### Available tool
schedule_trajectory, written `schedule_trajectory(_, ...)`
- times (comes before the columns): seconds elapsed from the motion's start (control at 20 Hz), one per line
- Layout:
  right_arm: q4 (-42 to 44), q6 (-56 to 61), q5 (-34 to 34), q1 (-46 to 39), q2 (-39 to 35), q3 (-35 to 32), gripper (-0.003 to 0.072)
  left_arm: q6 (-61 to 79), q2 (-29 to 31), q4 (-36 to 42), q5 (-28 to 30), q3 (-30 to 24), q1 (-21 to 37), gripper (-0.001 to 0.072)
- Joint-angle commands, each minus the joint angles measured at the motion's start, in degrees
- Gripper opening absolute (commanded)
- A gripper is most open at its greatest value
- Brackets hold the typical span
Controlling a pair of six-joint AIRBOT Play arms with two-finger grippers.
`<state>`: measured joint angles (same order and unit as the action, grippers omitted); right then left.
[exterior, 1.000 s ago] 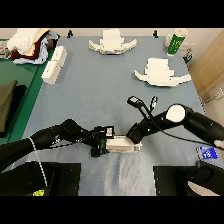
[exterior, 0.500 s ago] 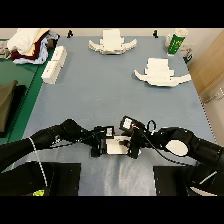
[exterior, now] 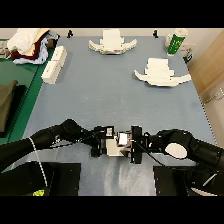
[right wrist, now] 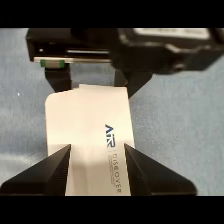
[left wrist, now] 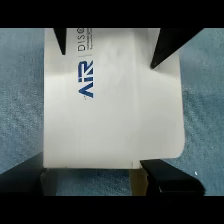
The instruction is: Fold the box.
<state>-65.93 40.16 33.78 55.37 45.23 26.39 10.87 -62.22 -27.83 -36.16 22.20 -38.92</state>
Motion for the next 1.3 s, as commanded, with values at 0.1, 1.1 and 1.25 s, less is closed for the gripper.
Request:
schedule_trajectory(0.1, 0.79, -6.88, 0.68, 0.09, 2.27, 0.09, 0.0534, 0.02, 0.04, -0.02, 0.0, 0.0, -0.02, 0.0514)
schedule_trajectory(1.1, -3.67, -3.8, -0.09, 1.66, -0.48, 2.97, 0.0528, 0.02, 0.04, -0.02, 0.0, 0.0, -0.02, 0.0514)
schedule_trajectory(1.25, -3.67, -3.8, 0.46, 2.91, 0.57, 2.93, 0.0527, 0.02, 0.04, -0.02, 0.04, 0.0, -0.02, 0.0514)
